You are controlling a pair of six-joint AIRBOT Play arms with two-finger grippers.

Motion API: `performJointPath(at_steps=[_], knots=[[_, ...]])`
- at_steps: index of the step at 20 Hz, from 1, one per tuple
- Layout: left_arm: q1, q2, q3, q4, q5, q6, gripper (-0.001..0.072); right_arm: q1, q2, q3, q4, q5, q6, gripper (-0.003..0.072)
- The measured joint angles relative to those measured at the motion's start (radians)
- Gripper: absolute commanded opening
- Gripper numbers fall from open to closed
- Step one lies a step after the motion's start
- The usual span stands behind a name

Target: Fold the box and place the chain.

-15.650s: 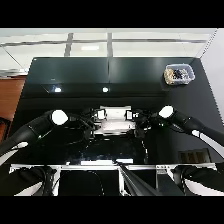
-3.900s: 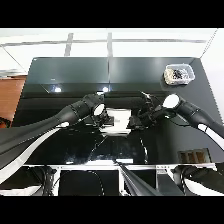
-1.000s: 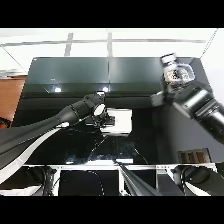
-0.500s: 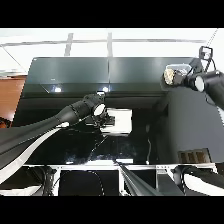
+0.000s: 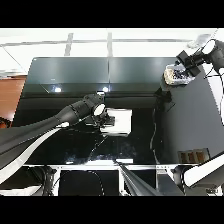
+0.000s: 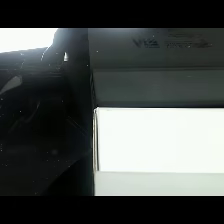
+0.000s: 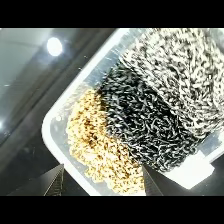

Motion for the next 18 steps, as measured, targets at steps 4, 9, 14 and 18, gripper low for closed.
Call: performJointPath(at_steps=[4,9,14,18], knots=[[0.0,0.0,0.0,0.0,-0.001,0.0,0.0024,-0.01,-0.074,0.051,0.082,0.043,0.053,0.053],[0.0,0.0,0.0,0.0,-0.002,0.0,0.0024,-0.014,-0.118,0.066,0.126,0.033,0.078,0.053],[0.0,0.0,0.0,0.0,-0.002,0.0,0.0024,-0.016,-0.157,0.068,0.142,0.027,0.071,0.0059],[0.0,0.0,0.0,0.0,-0.001,0.0,0.0024,-0.018,-0.151,0.073,0.168,0.035,-0.037,0.0009]])
